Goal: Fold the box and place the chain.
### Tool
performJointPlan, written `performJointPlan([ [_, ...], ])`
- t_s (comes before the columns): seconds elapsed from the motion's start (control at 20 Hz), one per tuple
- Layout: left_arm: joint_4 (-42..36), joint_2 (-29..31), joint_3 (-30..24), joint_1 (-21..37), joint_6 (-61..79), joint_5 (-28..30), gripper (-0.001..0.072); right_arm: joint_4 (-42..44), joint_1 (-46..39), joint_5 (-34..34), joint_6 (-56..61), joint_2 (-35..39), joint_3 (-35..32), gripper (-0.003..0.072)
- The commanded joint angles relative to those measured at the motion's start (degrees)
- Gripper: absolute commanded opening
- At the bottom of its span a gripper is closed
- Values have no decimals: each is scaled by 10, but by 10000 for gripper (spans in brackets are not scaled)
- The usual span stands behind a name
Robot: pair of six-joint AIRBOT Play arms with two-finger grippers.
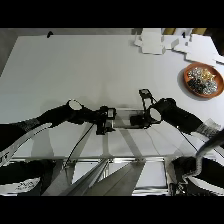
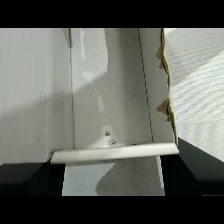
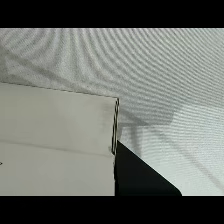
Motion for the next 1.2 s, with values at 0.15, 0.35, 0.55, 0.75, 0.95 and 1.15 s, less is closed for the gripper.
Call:
performJointPlan([
  [0.15, 0, 0, 0, 0, 1, 0, 150, -3, 0, -24, 0, -3, 0, 151],
  [0.35, 0, 0, 0, 0, 1, 0, 150, -20, 0, -28, 18, -3, 0, 181],
  [0.55, 0, 0, 0, 0, 1, 0, 150, -23, 0, -26, 17, -3, 0, 24],
  [0.75, 0, 0, 0, 0, 1, 0, 150, -22, 0, -26, 13, -3, 0, 216],
  [0.95, 0, 0, 0, 0, 1, 0, 150, -22, 0, -22, -8, 4, 0, 234],
  [1.15, 0, 0, 0, 0, 1, 0, 150, -28, -6, 10, -95, 60, 2, 279],
])
